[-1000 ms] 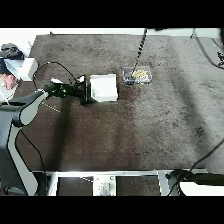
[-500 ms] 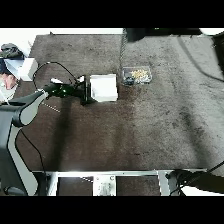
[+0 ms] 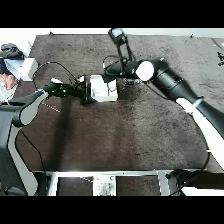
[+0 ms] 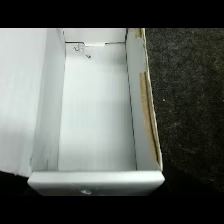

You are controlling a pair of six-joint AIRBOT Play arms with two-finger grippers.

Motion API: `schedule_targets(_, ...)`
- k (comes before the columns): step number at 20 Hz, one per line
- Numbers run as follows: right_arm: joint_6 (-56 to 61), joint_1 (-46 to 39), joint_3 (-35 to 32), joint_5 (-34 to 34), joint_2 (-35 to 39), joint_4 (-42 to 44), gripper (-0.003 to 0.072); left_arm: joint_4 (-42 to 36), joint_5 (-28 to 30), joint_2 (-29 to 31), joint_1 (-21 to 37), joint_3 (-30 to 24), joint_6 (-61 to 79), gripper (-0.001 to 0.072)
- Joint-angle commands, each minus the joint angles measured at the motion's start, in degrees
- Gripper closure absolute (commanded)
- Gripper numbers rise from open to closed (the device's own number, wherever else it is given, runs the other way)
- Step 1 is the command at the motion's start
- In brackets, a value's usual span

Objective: Fold the box and place the chain.

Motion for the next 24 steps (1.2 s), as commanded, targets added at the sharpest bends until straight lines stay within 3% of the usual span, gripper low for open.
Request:
schedule_targets(1,0.92,-0.31,-2.73,-3.98,-3.8,-1.42,0.0518,0.0,0.0,-0.02,-0.02,0.0,0.02,0.0477)
schedule_targets(7,9.86,-12.31,-4.79,8.81,-2.89,-2.14,0.0496,0.0,-0.02,-0.02,-0.02,0.0,0.02,0.0477)
schedule_targets(9,12.11,-16.92,-8.09,5.99,-3.82,0.72,0.0495,0.0,0.0,-0.02,-0.02,0.02,0.02,0.0477)
schedule_targets(10,11.56,-18.32,-8.63,4.83,-5.11,3.58,0.0438,0.0,0.02,-0.02,-0.02,0.0,0.02,0.0477)
schedule_targets(11,9.79,-19.17,-8.61,3.39,-6.93,6.88,0.0296,0.0,0.0,-0.02,-0.02,0.0,0.02,0.0477)
schedule_targets(15,2.99,-18.8,-8.41,-5.7,-13.33,19.87,0.031,0.0,0.02,-0.02,-0.02,0.02,0.02,0.0477)
schedule_targets(24,4.13,-17.59,0.57,-8.96,-23.71,21.59,0.0312,0.0,0.0,-0.02,-0.02,0.0,0.02,0.0477)
